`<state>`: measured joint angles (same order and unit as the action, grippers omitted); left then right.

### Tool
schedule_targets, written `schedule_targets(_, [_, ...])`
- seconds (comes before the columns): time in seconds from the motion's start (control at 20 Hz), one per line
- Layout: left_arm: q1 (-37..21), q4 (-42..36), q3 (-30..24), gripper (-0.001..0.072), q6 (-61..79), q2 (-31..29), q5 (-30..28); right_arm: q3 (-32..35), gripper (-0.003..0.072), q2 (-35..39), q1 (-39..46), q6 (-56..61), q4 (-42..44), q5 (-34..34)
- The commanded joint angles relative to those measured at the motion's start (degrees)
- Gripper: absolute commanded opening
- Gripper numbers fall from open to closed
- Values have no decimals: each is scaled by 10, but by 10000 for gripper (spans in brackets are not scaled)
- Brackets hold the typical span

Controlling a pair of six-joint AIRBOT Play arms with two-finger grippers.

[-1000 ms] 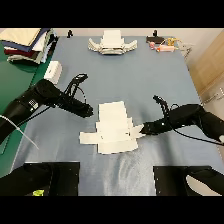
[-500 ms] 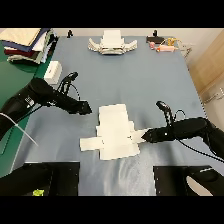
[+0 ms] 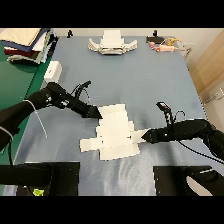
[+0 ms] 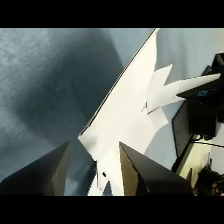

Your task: Fold the box.

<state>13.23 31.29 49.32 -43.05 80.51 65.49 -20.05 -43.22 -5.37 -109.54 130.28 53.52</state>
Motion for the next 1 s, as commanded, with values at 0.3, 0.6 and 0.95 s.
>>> schedule_targets(0.3, [0,-69,46,448,112,101,151,0,2,1,0,0,0,-6])
schedule_targets(0.6, [0,-72,47,19,152,105,149,0,1,1,0,0,0,-6])
schedule_targets(0.95, [0,-82,47,15,180,105,152,0,23,1,0,0,-7,-6])
